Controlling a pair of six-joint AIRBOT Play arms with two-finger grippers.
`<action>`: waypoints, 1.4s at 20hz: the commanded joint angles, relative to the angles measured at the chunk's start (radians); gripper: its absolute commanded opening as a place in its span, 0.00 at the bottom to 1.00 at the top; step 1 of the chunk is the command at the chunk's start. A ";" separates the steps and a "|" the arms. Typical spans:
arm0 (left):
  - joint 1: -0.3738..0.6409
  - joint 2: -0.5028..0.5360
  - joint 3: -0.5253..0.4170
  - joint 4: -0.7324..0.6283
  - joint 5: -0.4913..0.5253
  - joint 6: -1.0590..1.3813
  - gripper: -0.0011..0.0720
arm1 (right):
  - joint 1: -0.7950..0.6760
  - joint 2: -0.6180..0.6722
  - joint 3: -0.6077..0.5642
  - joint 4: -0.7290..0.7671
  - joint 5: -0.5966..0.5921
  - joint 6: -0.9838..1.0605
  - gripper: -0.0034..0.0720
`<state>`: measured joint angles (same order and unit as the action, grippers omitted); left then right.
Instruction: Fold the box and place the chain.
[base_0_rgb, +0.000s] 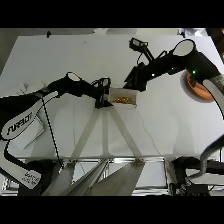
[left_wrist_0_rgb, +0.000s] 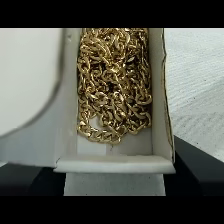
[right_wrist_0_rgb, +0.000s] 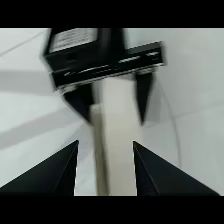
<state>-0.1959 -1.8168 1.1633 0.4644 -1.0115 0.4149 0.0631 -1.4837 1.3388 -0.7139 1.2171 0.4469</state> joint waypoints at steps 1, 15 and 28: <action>0.001 0.000 0.000 0.000 0.002 0.000 0.31 | -0.037 -0.025 0.001 0.015 -0.159 0.160 0.53; 0.001 0.000 0.000 0.000 0.002 0.000 0.31 | 0.040 -0.170 0.001 0.002 0.098 -0.094 0.54; 0.001 0.000 0.000 0.000 0.002 0.000 0.31 | 0.100 -0.016 -0.130 -0.230 -0.203 -0.104 0.55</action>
<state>-0.1959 -1.8168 1.1633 0.4641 -1.0103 0.4149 0.1577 -1.5417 1.2610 -0.9047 1.1095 0.3401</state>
